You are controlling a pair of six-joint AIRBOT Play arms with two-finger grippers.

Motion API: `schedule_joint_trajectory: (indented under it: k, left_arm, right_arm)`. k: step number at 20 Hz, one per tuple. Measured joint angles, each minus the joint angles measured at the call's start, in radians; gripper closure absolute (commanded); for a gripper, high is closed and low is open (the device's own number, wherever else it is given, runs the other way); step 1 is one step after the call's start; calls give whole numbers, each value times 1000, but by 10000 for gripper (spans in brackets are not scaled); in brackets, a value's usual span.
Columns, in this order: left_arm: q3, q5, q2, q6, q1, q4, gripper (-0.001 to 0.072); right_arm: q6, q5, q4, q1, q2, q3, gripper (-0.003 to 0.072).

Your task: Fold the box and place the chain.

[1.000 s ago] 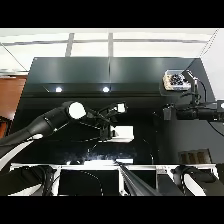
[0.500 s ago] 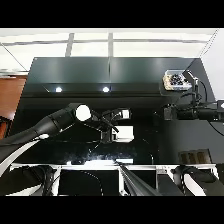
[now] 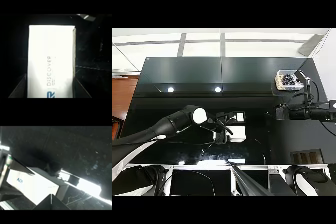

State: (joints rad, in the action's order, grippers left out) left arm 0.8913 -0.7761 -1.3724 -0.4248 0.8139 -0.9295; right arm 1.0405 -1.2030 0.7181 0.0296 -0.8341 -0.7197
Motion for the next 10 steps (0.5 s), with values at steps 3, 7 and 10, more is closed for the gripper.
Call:
schedule_joint_trajectory:
  k: [3,7,10]
  left_arm:
    - [0,25,-35,-10,25,-11,-2]
    - [0,48,-56,-67,47,-80,247]
    - [0,29,-47,-119,48,-146,427]
  right_arm:
    - [0,0,0,0,0,0,671]
    - [0,0,0,0,0,0,670]
    - [0,0,0,0,0,0,670]
